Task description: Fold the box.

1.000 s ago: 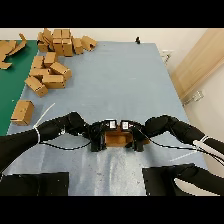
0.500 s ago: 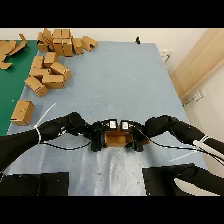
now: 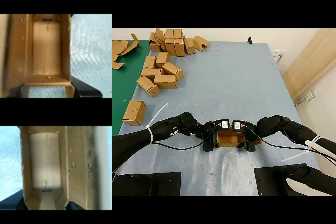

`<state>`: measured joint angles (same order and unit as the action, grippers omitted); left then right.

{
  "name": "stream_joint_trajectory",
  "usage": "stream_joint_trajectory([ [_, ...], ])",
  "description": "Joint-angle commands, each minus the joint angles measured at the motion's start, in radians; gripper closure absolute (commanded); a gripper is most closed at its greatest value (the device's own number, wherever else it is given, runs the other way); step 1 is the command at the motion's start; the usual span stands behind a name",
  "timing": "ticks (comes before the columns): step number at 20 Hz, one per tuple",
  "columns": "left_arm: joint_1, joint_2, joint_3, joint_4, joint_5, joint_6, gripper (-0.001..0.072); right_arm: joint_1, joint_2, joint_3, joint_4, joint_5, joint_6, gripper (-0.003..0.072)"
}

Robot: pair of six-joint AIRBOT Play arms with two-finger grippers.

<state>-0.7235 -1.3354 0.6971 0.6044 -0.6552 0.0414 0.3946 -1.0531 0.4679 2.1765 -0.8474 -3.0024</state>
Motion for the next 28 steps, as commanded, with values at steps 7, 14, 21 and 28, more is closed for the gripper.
stream_joint_trajectory([
  [7, 0.000, -0.001, 0.000, 0.001, 0.000, 0.000, 0.0291, 0.000, 0.001, 0.000, 0.000, 0.000, 0.000, 0.0191],
  [14, 0.000, -0.001, 0.000, 0.000, 0.000, 0.000, 0.0290, 0.000, 0.001, 0.000, -0.009, -0.003, 0.000, 0.0190],
  [21, 0.000, -0.001, 0.000, 0.000, 0.000, 0.000, 0.0291, 0.000, 0.001, 0.044, -0.006, -0.034, 0.060, -0.0020],
  [28, 0.000, -0.001, 0.000, 0.000, 0.000, 0.000, 0.0291, -0.002, 0.017, 0.046, -0.067, -0.053, 0.110, -0.0020],
])
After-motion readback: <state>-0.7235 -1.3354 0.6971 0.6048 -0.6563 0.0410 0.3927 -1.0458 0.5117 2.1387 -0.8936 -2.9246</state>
